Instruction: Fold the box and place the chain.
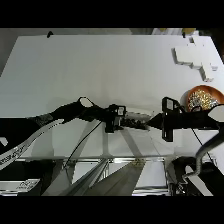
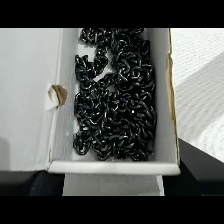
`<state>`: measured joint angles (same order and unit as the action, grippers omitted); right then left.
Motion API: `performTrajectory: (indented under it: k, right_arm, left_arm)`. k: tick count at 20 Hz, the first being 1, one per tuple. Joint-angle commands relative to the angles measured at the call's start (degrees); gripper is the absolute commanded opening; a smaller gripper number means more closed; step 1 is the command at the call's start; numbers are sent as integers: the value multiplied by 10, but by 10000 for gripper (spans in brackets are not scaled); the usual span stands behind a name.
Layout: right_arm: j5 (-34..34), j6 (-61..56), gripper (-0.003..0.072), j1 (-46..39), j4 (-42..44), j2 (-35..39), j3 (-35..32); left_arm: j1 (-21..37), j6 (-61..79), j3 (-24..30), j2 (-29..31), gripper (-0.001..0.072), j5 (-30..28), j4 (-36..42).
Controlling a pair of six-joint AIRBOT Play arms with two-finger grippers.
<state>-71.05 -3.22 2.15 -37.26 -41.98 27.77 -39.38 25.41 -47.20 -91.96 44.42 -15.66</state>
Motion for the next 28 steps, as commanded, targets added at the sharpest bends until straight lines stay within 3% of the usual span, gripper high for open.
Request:
performTrajectory:
  k: [1,5,9,14,16,17,19,23,26,28]
  right_arm:
    - [-2,64,13,1,154,7,2]
    - [5,67,14,0,193,7,2]
    - [14,67,16,1,165,-5,2]
    - [36,69,253,0,146,-31,3]
    - [38,67,290,-4,143,-30,20]
    - [32,66,276,-16,135,-30,36]
    - [11,61,135,-57,89,-30,67]
    - [-20,60,92,-147,-64,-33,71]
    - [14,6,35,-162,-211,-48,54]
    - [17,3,40,-160,-224,-71,26]
  left_arm:
    - [0,0,0,0,390,0,0]
    - [0,0,0,0,390,0,0]
    - [0,0,0,0,390,0,0]
    - [0,0,0,0,390,0,0]
    - [0,0,0,0,390,0,0]
    - [0,0,0,0,390,0,0]
    - [0,0,0,0,390,0,0]
    - [0,0,0,0,390,0,0]
    - [0,0,0,0,390,0,0]
    - [0,0,0,0,390,0,0]
